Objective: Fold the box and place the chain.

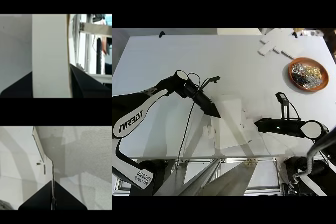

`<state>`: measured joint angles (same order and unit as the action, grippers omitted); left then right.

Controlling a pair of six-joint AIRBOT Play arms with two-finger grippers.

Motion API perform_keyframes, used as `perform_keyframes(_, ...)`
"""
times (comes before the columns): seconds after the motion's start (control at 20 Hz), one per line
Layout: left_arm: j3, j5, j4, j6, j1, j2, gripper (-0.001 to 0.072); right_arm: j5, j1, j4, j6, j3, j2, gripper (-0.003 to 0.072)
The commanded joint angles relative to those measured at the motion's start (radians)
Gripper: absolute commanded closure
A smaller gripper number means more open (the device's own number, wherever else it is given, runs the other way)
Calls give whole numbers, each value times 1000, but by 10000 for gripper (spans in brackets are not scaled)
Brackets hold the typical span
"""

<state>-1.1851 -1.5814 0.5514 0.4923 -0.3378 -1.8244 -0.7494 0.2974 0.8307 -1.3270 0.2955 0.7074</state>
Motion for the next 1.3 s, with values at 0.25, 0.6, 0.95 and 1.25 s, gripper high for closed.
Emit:
perform_keyframes(0.25, 0, 23, 48, -27, -27, -1, 434, 18, 1, -1, -2, 0, -1, 667)
perform_keyframes(0.6, 0, 131, -89, -45, -22, -1, 313, 93, 1, -24, -9, 0, -8, 667)
perform_keyframes(0.95, 0, 242, -247, -86, -23, -1, 367, 211, 1, -23, -19, 0, -47, 667)
perform_keyframes(1.25, 0, 247, -111, -114, -32, -1, 705, 223, 1, -24, -19, 0, -47, 667)
